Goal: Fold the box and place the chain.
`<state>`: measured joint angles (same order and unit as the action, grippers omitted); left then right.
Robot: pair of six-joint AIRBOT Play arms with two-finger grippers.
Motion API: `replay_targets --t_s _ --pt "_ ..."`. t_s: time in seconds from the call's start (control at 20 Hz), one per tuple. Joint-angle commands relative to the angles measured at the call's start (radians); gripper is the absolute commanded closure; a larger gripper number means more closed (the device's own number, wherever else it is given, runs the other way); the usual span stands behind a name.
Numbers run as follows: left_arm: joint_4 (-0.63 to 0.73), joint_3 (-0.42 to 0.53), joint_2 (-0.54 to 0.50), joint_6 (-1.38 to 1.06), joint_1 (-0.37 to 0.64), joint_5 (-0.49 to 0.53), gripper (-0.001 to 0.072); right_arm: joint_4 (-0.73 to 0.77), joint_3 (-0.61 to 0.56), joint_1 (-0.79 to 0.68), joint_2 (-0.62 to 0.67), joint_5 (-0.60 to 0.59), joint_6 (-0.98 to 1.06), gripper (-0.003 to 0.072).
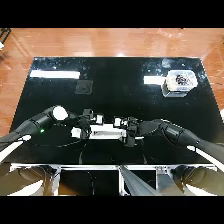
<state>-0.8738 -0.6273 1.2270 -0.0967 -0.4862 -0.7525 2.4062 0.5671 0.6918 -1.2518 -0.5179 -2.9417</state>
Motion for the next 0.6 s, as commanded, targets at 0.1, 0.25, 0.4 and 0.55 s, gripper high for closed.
replay_targets --t_s 0.1,0.25,0.4,0.55 --pt "-0.002 -0.001 -0.002 0.000 0.000 -0.037 0.0683 -0.001 0.001 0.001 0.000 -0.003 0.001 0.0499" --pt "-0.008 -0.001 -0.024 0.020 0.002 -0.038 0.0395 -0.001 0.001 0.001 0.000 -0.003 0.001 0.0499" --pt "-0.050 -0.001 -0.063 0.109 0.002 -0.045 0.0366 -0.002 0.001 0.001 0.000 -0.003 0.001 0.0499" --pt "-0.130 -0.001 -0.121 0.196 0.005 -0.042 0.0080 -0.002 0.001 0.001 0.000 -0.003 0.001 0.0499"
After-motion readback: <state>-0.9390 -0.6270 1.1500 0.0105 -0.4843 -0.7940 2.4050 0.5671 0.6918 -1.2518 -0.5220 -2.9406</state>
